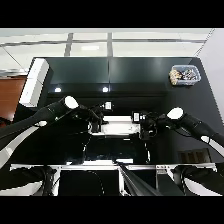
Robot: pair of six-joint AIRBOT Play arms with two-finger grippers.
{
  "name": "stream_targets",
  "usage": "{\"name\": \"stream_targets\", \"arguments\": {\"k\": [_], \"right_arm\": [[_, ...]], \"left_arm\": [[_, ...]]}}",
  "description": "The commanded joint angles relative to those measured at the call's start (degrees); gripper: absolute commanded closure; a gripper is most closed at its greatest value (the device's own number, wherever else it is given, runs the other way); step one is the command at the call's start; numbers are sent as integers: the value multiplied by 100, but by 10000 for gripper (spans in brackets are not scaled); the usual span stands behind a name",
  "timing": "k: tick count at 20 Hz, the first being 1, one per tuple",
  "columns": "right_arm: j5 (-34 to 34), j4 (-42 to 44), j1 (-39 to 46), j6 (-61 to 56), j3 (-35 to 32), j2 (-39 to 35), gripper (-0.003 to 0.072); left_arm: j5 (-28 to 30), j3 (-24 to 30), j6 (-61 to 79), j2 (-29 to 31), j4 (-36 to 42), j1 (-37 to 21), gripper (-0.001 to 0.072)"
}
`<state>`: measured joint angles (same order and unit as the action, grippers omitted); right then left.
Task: Fold the box and place the chain.
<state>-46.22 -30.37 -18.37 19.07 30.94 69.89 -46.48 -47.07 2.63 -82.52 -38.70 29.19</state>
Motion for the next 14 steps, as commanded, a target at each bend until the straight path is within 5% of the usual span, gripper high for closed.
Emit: {"name": "stream_targets", "arguments": {"k": [1,14], "right_arm": [[-61,-35,4,-9,-2,70,-16],[173,-275,-59,-197,2,223,15]], "left_arm": [[35,-4,-2,-2,-2,2,679],[37,-4,-2,-2,0,2,679]]}}
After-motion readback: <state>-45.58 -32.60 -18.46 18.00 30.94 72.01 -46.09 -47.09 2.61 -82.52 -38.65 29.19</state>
